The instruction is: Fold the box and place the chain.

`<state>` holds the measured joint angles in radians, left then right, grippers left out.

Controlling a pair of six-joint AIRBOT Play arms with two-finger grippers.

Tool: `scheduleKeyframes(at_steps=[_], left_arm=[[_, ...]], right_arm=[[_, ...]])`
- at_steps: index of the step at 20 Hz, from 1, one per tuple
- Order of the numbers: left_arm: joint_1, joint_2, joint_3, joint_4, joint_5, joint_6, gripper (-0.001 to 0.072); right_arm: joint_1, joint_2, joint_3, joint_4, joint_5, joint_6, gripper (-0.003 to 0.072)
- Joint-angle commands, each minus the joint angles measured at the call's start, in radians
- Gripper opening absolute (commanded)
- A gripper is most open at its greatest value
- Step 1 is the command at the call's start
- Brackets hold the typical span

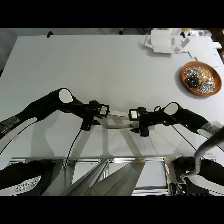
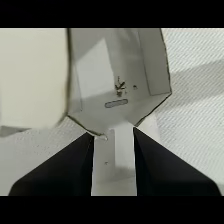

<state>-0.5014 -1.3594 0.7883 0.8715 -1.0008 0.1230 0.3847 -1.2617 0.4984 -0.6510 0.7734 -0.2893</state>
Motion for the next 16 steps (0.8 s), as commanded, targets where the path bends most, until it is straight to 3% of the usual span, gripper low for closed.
scheduleKeyframes(at_steps=[1,9,12,16], left_arm=[[-0.004,-0.005,-0.001,-0.009,-0.027,0.007,0.0248],[-0.025,-0.051,-0.001,-0.056,0.037,0.007,0.0248],[-0.045,-0.053,-0.001,-0.079,0.085,0.008,0.0133],[-0.082,-0.054,-0.001,-0.108,0.115,0.008,0.0133]], right_arm=[[0.0,0.0,0.0,0.0,0.0,0.0,0.0297],[0.0,0.0,0.0,0.001,0.0,0.0,0.0297],[0.0,0.0,0.0,0.0,0.0,0.0,0.0297],[0.0,0.0,0.0,0.0,0.0,0.0,0.0297]])
